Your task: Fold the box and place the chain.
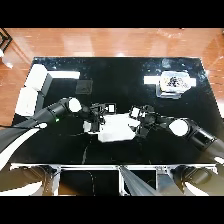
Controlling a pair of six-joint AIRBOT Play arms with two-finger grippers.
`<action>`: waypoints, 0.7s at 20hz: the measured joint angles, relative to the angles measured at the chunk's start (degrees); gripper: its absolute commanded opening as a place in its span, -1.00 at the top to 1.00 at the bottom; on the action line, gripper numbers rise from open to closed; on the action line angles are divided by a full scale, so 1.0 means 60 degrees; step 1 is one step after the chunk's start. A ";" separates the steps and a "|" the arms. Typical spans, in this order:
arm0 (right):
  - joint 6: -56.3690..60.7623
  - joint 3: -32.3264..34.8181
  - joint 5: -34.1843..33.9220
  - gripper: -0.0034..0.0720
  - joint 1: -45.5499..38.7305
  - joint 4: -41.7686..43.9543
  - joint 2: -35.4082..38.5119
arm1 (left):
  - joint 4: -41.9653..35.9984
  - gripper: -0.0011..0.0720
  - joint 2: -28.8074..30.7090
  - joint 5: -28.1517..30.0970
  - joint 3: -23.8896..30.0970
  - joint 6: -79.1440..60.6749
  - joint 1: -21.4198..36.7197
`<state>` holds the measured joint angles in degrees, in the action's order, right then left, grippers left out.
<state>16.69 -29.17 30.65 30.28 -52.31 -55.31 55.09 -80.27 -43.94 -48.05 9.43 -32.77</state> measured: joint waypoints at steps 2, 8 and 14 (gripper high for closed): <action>-0.0302 -0.0095 0.0018 -0.95 -0.0011 0.0222 -0.0222 | -0.0004 0.92 0.0004 0.0000 0.0000 -0.0011 0.0000; -0.0973 -0.0361 0.0579 -0.95 -0.0375 0.0423 -0.0474 | -0.0011 0.92 0.0000 -0.0004 0.0000 -0.0036 0.0000; 0.0681 -0.0299 0.2645 -0.95 -0.0732 -0.1402 -0.0240 | -0.0011 0.92 0.0000 0.0000 0.0000 -0.0036 0.0000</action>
